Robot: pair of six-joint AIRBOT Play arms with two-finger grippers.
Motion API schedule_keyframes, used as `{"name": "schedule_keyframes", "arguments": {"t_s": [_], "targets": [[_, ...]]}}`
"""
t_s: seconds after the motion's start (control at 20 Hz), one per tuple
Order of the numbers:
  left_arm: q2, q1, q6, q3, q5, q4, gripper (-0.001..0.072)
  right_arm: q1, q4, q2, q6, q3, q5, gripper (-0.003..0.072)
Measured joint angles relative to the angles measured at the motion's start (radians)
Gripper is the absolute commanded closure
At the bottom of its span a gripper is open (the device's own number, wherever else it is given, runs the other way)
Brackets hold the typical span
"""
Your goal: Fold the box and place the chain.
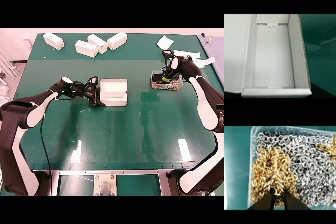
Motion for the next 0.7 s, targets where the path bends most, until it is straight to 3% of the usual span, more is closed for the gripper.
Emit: {"name": "schedule_keyframes", "arguments": {"t_s": [0.7], "targets": [[0.000,0.000,0.000,0.000,0.000,0.000,0.0241,0.112,-0.157,0.249,-0.004,0.003,0.073,0.0677]]}}
